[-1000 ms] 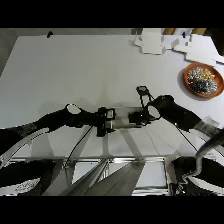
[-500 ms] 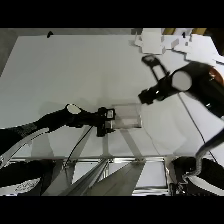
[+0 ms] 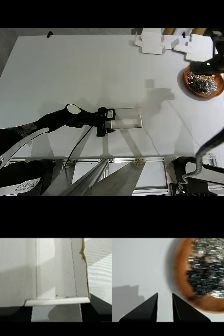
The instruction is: Fold the box and place the chain.
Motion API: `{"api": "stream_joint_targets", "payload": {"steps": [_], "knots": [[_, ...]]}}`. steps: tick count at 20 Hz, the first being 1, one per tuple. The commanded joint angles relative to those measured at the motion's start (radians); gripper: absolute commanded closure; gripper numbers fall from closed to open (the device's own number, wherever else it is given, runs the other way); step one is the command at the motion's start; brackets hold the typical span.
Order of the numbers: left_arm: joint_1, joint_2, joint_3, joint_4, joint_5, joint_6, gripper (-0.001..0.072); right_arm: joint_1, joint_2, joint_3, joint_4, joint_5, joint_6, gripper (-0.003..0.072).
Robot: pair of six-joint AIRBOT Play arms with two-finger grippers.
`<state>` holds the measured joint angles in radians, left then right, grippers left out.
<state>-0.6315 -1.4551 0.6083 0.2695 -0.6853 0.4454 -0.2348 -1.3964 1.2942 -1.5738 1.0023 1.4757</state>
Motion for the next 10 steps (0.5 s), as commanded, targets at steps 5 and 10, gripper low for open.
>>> {"api": "stream_joint_targets", "payload": {"steps": [5, 10], "knots": [[0.000, 0.001, 0.000, 0.000, 0.000, 0.000, 0.0501, -0.255, -0.187, 0.005, 0.079, -0.080, -0.049, 0.0510], [0.000, 0.001, 0.000, 0.000, 0.000, 0.000, 0.0501, -0.253, -0.254, 0.005, 0.097, -0.082, -0.101, 0.0511]]}}
